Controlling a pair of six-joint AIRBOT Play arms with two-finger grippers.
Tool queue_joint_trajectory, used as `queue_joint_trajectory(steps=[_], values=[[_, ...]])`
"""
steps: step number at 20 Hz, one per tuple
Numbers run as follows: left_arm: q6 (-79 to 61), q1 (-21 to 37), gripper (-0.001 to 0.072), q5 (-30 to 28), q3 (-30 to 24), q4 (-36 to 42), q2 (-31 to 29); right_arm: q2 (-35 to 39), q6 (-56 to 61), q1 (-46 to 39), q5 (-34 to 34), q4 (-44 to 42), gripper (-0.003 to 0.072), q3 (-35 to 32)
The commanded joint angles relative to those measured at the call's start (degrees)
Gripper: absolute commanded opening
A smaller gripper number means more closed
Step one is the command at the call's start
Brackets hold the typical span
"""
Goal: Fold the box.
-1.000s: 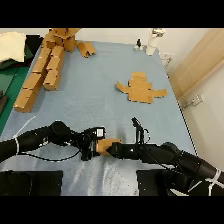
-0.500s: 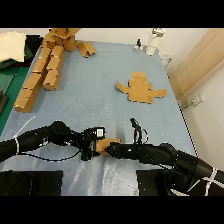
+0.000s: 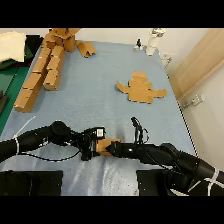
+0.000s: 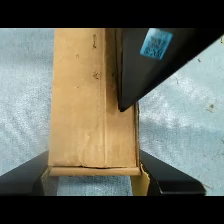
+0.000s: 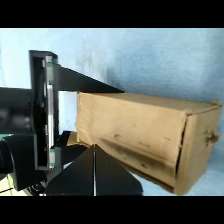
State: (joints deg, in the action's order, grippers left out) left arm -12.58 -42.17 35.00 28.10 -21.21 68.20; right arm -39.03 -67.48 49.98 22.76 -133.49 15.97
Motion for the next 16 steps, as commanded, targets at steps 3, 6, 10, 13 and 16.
queue_joint_trajectory(steps=[3,6,10,13,16], values=[[0.0,0.0,0.0525,-0.1,0.0,0.0,0.0,8.9,2.7,-4.2,6.8,14.5,0.0002,0.3],[0.0,0.0,0.0525,-0.1,0.0,0.0,0.0,9.3,10.3,-10.6,22.6,28.9,0.0002,3.2],[0.0,0.0,0.0525,-0.1,0.2,0.0,0.0,2.7,12.0,-17.6,41.1,42.3,0.0002,10.7],[0.0,0.0,0.0525,-0.1,0.2,0.0,0.0,-5.7,10.4,-19.1,43.6,47.8,0.0003,16.7],[0.0,0.0,0.0525,-0.1,0.2,0.0,0.0,-14.4,10.4,-19.1,41.9,48.9,0.0003,21.8]])
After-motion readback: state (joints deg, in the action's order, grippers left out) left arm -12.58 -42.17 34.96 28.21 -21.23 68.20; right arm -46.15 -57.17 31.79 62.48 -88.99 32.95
